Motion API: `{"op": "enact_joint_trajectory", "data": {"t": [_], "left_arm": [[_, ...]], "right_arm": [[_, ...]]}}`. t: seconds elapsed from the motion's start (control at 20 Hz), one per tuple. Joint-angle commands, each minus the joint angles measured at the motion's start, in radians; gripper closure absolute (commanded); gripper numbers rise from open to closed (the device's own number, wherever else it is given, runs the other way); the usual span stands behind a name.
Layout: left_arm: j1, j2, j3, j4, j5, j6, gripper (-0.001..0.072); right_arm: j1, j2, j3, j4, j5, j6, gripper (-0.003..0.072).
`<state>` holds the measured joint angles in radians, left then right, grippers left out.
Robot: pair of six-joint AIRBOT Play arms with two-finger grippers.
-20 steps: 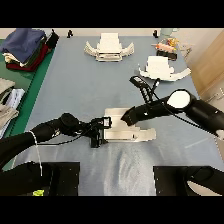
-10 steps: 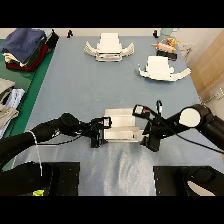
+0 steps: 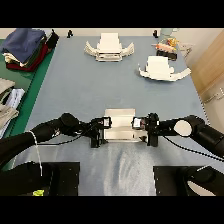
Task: Fold the box.
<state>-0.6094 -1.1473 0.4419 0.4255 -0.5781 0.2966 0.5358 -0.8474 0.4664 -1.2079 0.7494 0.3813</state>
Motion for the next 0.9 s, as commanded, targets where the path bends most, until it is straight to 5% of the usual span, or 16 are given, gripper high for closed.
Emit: {"op": "enact_joint_trajectory", "data": {"t": [0.0, 0.05, 0.15, 0.3, 0.5, 0.6, 0.7, 0.85], "left_arm": [[0.000, 0.000, 0.000, 0.000, 0.000, 0.000, 0.0204], [0.000, 0.000, 0.000, 0.000, 0.000, 0.000, 0.0204], [0.000, 0.000, 0.000, 0.000, 0.000, 0.000, 0.0205], [0.000, 0.000, 0.000, 0.000, 0.000, 0.000, 0.0204], [0.000, 0.000, 0.000, 0.000, 0.000, 0.000, 0.0204], [0.000, 0.000, 0.000, 0.000, 0.000, 0.000, 0.0204], [0.000, 0.000, 0.000, 0.000, 0.000, 0.000, 0.0204], [0.000, 0.000, 0.000, 0.000, 0.000, 0.000, 0.0204]], "right_arm": [[0.000, -0.027, -0.009, 0.093, -0.053, -0.081, 0.0120], [0.000, -0.027, -0.009, 0.121, -0.041, -0.087, 0.0246], [0.002, -0.029, -0.009, 0.169, -0.022, -0.095, 0.0367], [0.008, -0.043, -0.009, 0.223, -0.020, -0.113, 0.0472], [0.042, -0.072, -0.009, 0.239, -0.043, -0.113, 0.0487], [0.052, -0.084, -0.008, 0.246, -0.066, -0.121, 0.0375], [0.059, -0.095, -0.008, 0.275, -0.092, -0.159, 0.0095], [0.059, -0.122, -0.008, 0.307, -0.103, -0.203, 0.0006]]}}
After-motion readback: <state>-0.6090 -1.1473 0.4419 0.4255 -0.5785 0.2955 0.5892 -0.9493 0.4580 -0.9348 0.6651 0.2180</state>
